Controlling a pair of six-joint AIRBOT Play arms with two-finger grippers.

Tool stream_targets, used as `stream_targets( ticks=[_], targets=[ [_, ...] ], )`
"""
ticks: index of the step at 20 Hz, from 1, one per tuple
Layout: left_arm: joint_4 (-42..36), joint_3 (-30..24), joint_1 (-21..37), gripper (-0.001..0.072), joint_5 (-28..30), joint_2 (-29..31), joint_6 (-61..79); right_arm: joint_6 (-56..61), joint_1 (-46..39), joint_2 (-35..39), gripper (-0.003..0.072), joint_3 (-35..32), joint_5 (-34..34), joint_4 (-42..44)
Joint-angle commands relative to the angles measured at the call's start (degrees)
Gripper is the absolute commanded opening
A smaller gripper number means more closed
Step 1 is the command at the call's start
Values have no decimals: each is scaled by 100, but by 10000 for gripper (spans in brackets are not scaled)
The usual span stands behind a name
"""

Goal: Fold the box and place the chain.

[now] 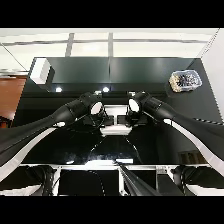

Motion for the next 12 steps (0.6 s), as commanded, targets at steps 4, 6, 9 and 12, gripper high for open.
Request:
stream_targets(
  ticks=[4,6,9,12],
  targets=[
    [2,2,-4,29,-7,2,0,-4,4,9,19,7,-127,37],
    [4,2,-4,28,-4,2,0,-2,-11,83,30,9,-190,31],
    [4,2,-2,28,15,2,0,-142,-173,332,390,9,-144,55],
    [22,2,-2,28,15,2,0,-625,-310,745,390,9,76,48]
  ],
)
